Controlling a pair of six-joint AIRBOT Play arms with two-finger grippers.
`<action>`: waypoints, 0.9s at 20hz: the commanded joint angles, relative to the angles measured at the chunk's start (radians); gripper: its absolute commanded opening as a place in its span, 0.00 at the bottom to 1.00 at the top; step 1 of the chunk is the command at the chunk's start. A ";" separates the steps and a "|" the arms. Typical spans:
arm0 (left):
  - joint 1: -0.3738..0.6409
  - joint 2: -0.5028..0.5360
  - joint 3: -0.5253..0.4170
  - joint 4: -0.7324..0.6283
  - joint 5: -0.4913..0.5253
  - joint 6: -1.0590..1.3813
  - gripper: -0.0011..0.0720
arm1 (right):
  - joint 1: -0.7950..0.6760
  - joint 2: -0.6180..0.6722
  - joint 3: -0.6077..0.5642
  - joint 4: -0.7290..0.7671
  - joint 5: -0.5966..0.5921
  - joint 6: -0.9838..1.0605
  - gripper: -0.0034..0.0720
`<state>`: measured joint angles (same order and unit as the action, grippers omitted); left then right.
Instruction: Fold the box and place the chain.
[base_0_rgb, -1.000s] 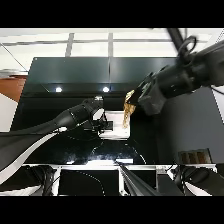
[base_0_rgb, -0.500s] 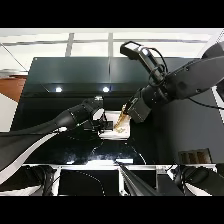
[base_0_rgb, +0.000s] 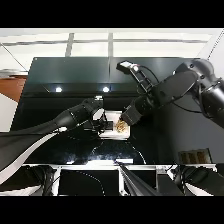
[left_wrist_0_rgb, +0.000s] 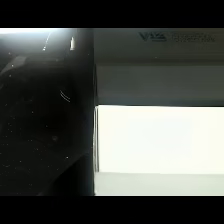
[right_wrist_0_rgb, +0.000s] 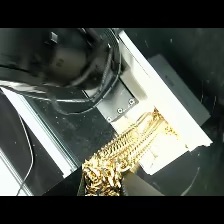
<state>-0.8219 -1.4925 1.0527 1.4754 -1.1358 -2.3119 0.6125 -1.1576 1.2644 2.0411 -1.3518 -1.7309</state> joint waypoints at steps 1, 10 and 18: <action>0.000 0.000 0.000 0.000 0.006 0.000 0.05 | 0.005 -0.004 -0.061 0.009 0.052 0.014 0.09; 0.000 0.002 0.001 0.000 -0.003 0.004 0.05 | -0.189 0.114 -0.065 -0.270 -0.108 0.037 0.72; 0.002 0.004 0.029 -0.043 0.006 -0.026 0.54 | -0.470 0.241 -0.111 -0.306 -0.097 0.037 0.72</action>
<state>-0.8211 -1.4895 1.0695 1.4567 -1.1183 -2.3306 0.2005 -0.9401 1.1637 1.7504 -1.4483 -1.6943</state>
